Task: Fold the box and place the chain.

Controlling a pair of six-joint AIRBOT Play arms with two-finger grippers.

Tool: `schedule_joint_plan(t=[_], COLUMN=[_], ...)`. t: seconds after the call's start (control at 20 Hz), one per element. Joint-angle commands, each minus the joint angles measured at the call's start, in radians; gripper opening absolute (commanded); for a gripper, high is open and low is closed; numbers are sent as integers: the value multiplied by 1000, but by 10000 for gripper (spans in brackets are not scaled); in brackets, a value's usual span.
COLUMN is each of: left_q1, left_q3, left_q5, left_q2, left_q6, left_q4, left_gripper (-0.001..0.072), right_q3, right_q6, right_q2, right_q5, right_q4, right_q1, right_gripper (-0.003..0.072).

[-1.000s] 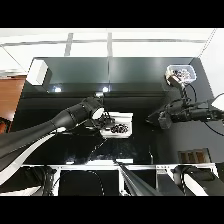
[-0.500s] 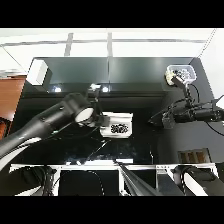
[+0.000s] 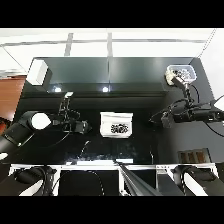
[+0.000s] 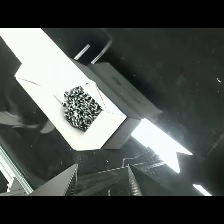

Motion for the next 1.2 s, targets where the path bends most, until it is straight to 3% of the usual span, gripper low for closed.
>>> schedule_joint_plan(t=[0.0,0.2,0.45,0.7,1.15], left_q1=[18,-27,61,74,-3], left_q3=[-51,-43,68,95,95], left_q5=[61,116,-23,-60,-20], left_q2=[-30,-84,-251,-347,-368], left_q6=[853,1363,1608,1659,1671], left_q4=[-294,-293,-463,-456,-456], left_gripper=[718,707,707,707,707], right_q3=[-8,-8,-8,-8,-8], right_q6=[0,18,31,31,31], right_q2=[1,1,1,1,1], right_q5=[6,10,10,10,8], right_q4=[-2,-1,0,0,0], right_q1=[0,0,0,0,0], right_gripper=[375,374,374,374,375])
